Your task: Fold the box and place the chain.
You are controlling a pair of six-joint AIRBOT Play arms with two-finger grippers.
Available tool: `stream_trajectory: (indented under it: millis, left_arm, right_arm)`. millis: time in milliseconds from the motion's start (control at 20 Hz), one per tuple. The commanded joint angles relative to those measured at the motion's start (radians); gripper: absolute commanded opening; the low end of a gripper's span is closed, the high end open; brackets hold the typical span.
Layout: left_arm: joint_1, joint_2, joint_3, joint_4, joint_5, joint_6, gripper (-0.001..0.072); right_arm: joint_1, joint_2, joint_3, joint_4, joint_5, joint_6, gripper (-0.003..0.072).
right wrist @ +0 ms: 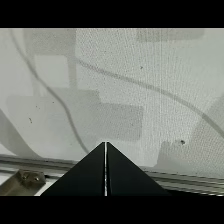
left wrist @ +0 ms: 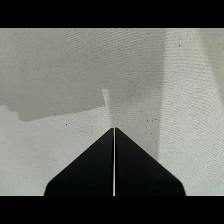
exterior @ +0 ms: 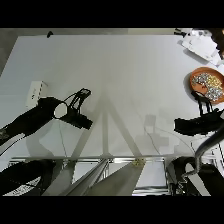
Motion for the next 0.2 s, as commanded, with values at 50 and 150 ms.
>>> stream_trajectory:
  millis: [50,150]
  left_arm:
    - [-0.001,-0.001,0.0,0.0,0.0,-0.001,0.0013]
    - [-0.001,-0.001,0.0,0.0,0.0,-0.001,0.0013]
  right_arm:
    - [-0.001,0.0,0.0,0.0,0.0,0.001,0.001]
    - [-0.001,0.0,0.0,0.0,0.0,0.001,0.001]
